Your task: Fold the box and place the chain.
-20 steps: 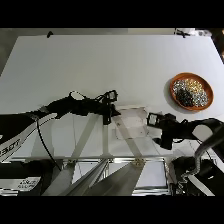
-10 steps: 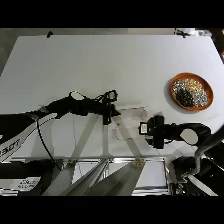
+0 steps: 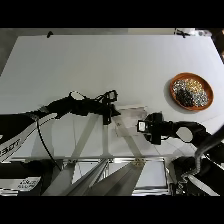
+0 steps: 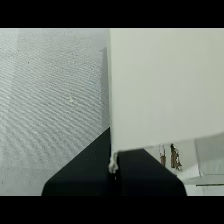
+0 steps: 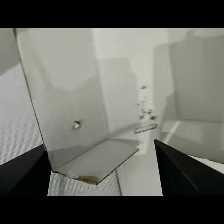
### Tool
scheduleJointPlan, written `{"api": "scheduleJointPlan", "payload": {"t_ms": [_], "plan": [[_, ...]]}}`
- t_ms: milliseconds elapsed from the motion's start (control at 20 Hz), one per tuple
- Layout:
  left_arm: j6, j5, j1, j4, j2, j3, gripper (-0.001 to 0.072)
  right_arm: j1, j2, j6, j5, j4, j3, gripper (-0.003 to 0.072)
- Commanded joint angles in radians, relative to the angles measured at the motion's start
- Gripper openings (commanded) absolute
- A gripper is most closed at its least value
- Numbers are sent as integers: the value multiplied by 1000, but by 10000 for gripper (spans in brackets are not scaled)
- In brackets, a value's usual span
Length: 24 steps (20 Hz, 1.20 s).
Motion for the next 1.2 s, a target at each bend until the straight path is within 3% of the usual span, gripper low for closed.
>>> {"api": "scheduleJointPlan", "payload": {"t_ms": [0,350,850,1150], "plan": [[0,0,0,0,0,0,13,1,31,-3,-19,0,17,680],[0,0,0,0,0,0,13,-4,67,-34,-49,13,30,680],[0,0,0,0,0,0,13,-160,54,-419,-38,286,32,682],[0,0,0,0,0,0,13,-216,-23,-504,16,398,35,683]]}}
